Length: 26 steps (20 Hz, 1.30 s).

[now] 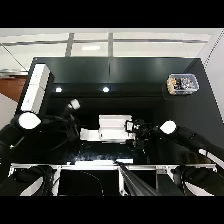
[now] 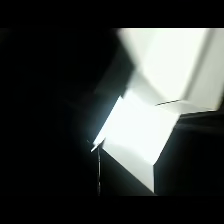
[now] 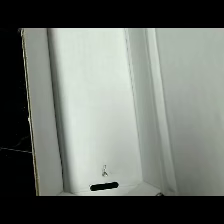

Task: Fold the box and place the chain.

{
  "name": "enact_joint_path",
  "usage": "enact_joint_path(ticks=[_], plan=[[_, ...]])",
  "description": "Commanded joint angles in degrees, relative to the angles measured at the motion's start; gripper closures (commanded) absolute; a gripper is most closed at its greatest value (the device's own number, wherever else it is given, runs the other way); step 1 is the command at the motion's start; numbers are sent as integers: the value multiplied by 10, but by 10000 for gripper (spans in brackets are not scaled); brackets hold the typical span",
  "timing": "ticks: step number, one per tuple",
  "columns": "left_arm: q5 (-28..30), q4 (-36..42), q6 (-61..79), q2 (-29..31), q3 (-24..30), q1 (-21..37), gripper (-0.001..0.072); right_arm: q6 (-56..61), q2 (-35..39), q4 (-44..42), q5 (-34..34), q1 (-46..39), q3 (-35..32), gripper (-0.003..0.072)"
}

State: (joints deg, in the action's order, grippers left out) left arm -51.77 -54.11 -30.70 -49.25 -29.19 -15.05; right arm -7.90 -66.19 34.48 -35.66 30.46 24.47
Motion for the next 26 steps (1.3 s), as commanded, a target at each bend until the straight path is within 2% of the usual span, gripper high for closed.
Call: enact_joint_path(ticks=[1, 3, 5, 8, 12, 14, 19, 23, 26], plan=[[-60, -35, -231, 17, 0, 101, 676, 0, 0, 0, -1, 1, 0, 260], [-79, -35, -297, 15, 5, 131, 678, 0, 0, 0, -1, 1, 0, 260], [-63, -35, -388, 15, 25, 144, 677, 0, 0, 0, -1, 1, 0, 260], [-35, -20, -448, 12, 72, 144, 676, 0, 0, 0, -1, 1, 0, 260], [-36, 126, -461, -33, 115, 144, 676, 0, 0, 0, -1, 1, 0, 260], [-27, 147, -429, -66, 116, 143, 677, 0, 0, 0, -1, 1, 0, 260], [19, 176, -422, -128, 115, 88, 678, 0, 0, 0, -1, 1, 0, 260], [40, 221, -379, -136, 113, 20, 678, 0, 0, 0, -1, 1, 0, 260], [25, 220, -376, -136, 100, 8, 672, 0, 0, 0, -1, 1, 0, 260]])
